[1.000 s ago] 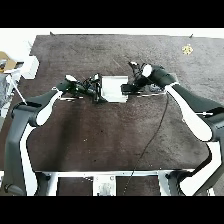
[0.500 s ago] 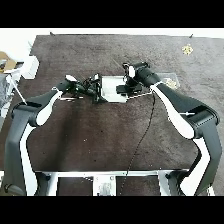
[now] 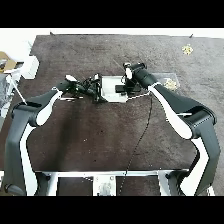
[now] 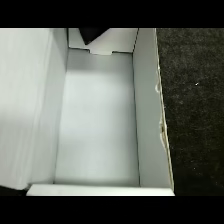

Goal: Fold the box and place the chain.

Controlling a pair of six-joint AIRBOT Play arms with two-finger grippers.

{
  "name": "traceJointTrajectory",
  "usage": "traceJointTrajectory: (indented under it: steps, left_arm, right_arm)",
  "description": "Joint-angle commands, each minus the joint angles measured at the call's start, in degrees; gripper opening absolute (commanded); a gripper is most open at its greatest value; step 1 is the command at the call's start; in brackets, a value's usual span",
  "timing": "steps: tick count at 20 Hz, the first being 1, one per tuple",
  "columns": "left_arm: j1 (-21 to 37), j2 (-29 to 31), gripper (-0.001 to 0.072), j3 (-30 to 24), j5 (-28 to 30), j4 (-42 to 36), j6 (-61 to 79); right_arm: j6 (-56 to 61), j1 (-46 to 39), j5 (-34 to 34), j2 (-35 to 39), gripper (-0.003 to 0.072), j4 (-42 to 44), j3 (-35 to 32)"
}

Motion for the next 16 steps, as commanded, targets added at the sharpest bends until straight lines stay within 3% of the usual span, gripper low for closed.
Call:
traceJointTrajectory:
  steps: [1,4,8,10,14,15,16]
  left_arm:
    - [0.0,0.0,0.0463,0.0,0.0,0.0,0.0]
    - [0.0,0.0,0.0463,0.0,0.0,0.0,0.0]
    - [0.0,0.0,0.0463,0.0,0.0,-0.2,0.0]
    - [0.0,0.0,0.0463,0.0,0.0,-0.2,0.0]
    - [0.0,0.0,0.0463,0.0,0.0,-0.2,0.0]
    - [0.0,0.0,0.0464,0.0,0.0,-0.2,0.0]
    - [0.0,0.0,0.0464,0.0,0.0,-0.2,0.0]
  right_arm:
    - [1.7,0.0,-0.4,-0.1,0.0184,-0.9,0.0]
    - [2.8,0.0,-0.4,-0.1,0.0175,-0.9,0.0]
    - [3.8,0.0,-0.4,-0.1,0.0087,-1.3,0.0]
    - [3.8,0.1,-0.4,-0.1,0.0007,-1.3,0.0]
    - [3.8,0.1,-0.4,-0.1,0.0008,-1.2,0.0]
    - [3.8,0.0,-0.5,-0.1,0.0064,-1.2,0.0]
    - [3.7,0.0,-0.7,0.1,0.0286,-1.2,0.0]
